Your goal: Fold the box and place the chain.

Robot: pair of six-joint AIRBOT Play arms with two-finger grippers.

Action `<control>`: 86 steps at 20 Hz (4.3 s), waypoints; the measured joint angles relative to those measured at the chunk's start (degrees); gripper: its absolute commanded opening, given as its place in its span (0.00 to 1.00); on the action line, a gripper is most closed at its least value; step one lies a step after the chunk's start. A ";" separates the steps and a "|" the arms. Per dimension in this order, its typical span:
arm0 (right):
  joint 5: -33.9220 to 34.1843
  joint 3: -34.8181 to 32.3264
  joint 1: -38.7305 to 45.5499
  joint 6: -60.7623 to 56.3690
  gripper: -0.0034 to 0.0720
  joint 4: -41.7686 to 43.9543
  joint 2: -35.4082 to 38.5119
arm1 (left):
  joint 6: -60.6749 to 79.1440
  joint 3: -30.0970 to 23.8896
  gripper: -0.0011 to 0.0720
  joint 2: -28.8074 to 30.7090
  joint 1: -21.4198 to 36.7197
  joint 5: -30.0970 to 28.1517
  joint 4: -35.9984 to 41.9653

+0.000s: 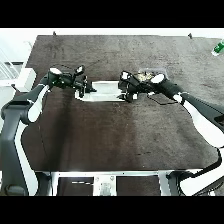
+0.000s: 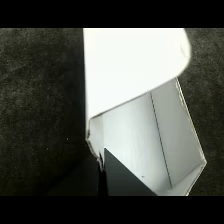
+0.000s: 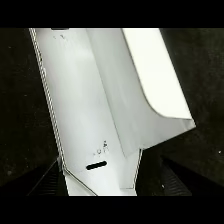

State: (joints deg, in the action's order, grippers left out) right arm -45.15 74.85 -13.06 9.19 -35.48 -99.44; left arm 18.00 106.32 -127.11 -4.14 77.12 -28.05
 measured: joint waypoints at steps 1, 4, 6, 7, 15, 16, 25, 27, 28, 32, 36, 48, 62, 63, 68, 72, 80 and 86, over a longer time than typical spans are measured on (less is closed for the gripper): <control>-1.73 1.27 0.44 0.07 1.00 0.31 -0.98 | 0.00 0.00 0.04 0.02 0.00 0.00 0.00; -6.62 5.01 1.53 0.24 1.00 0.70 -3.93 | 0.00 0.00 0.04 0.00 0.00 0.02 0.00; -9.84 7.41 2.21 0.24 1.00 0.83 -5.95 | 0.00 0.00 0.04 0.00 0.00 0.02 0.02; -11.32 8.48 2.43 0.22 1.00 0.96 -6.91 | 0.00 0.00 0.04 0.02 0.00 0.02 0.00; -17.79 12.37 3.06 0.22 1.00 2.38 -11.61 | -0.02 0.00 0.04 0.02 0.00 0.07 0.00; -18.29 12.90 3.08 0.26 1.00 2.54 -12.17 | -0.02 0.00 0.04 0.02 0.00 0.07 0.00; -22.21 18.36 3.08 0.33 1.00 3.10 -17.88 | -0.02 0.00 0.04 0.02 0.00 0.07 0.00; -22.86 19.32 3.08 0.31 0.99 3.10 -18.82 | -0.02 0.00 0.04 0.02 0.00 0.04 0.02; -23.21 19.80 3.02 0.31 0.99 3.10 -19.21 | -0.02 0.00 0.04 0.02 0.00 0.04 0.00; -24.15 21.31 2.84 0.20 0.99 3.39 -20.37 | -0.02 0.00 0.04 0.02 0.02 0.04 0.02; -24.48 21.79 2.67 0.13 0.94 3.45 -20.76 | -0.02 0.00 0.04 0.00 0.00 0.04 0.00; -24.48 22.38 2.12 0.90 0.93 3.41 -21.66 | -0.02 0.00 0.04 0.02 0.02 0.04 0.00; -24.09 22.38 2.49 1.29 0.79 3.76 -22.36 | -0.02 0.00 0.04 0.02 0.00 0.04 0.00; -24.09 22.38 2.49 1.33 0.79 3.78 -22.36 | 0.00 0.00 0.04 0.02 0.00 0.04 0.00; -24.02 22.38 2.49 1.84 0.79 3.80 -22.36 | -0.02 0.00 0.04 0.02 0.00 0.04 0.00; -23.87 22.38 2.49 1.99 0.79 3.78 -22.36 | 0.00 0.00 0.04 0.02 0.00 0.04 0.00; -23.54 22.38 2.49 3.63 0.54 3.78 -22.36 | -0.02 0.00 0.04 0.02 0.00 0.04 0.00; -23.50 22.38 2.49 3.87 0.62 3.80 -22.36 | -0.02 0.00 0.04 0.02 0.00 0.04 0.00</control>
State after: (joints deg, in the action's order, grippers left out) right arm -68.64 97.23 -10.57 13.06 -31.68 -121.80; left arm 17.98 106.32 -127.09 -4.14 77.17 -28.05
